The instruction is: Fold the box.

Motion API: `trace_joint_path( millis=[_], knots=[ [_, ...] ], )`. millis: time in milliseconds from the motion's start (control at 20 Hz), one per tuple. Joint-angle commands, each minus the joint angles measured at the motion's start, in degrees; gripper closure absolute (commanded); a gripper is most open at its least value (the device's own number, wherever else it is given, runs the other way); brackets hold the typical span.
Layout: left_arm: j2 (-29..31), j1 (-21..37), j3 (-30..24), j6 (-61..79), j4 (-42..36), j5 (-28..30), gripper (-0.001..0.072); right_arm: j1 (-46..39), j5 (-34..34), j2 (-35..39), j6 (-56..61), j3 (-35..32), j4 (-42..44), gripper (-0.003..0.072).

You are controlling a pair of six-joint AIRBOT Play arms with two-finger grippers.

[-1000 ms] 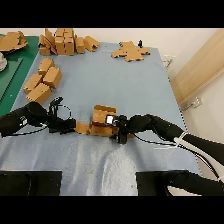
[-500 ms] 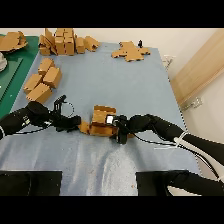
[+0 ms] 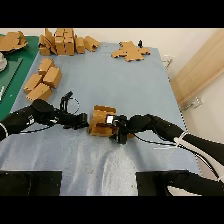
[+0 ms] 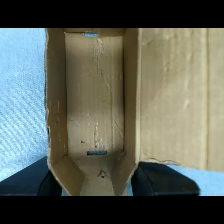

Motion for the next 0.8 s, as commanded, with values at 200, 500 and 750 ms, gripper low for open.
trace_joint_path(
  millis=[200, 500, 750],
  knots=[
    [0.02, -7.65, 4.11, -26.67, 27.34, 5.66, 0.0705, 0.00, 0.00, 0.00, 0.02, -0.02, 0.09, 0.0129],
    [0.02, -11.85, 9.07, -29.83, 30.56, 2.95, 0.0706, 0.00, 0.00, 0.00, 0.02, -0.02, 0.07, 0.0129],
    [0.02, -14.78, 10.78, -37.27, 37.31, 0.81, 0.0705, 0.00, 0.02, 0.00, 0.02, -0.02, 0.09, 0.0129]
  ],
)
